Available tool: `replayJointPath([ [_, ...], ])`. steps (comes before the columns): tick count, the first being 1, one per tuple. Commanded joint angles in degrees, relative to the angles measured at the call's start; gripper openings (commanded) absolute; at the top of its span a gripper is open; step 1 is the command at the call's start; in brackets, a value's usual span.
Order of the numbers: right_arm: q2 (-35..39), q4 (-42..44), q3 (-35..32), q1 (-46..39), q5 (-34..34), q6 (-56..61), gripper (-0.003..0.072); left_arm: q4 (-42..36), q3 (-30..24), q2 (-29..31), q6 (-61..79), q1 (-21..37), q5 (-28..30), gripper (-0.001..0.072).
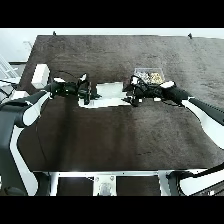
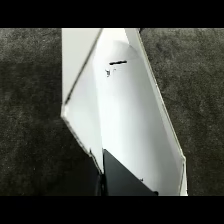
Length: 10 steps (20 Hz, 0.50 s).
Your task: Fold the box and place the chain.
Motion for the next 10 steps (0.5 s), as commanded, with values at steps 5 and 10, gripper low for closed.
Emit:
replayJointPath([
  [5, -3.7, -2.6, 3.4, 0.0, 6.6, 0.2, 0.0634, 0.0, 0.0, 0.0, 0.0, 0.0, 0.0, 0.0022],
  [10, -4.0, -2.9, 3.4, 0.0, 9.4, 1.1, 0.0634, 0.0, 0.0, 0.0, 0.0, 0.0, 0.0, 0.0022],
])
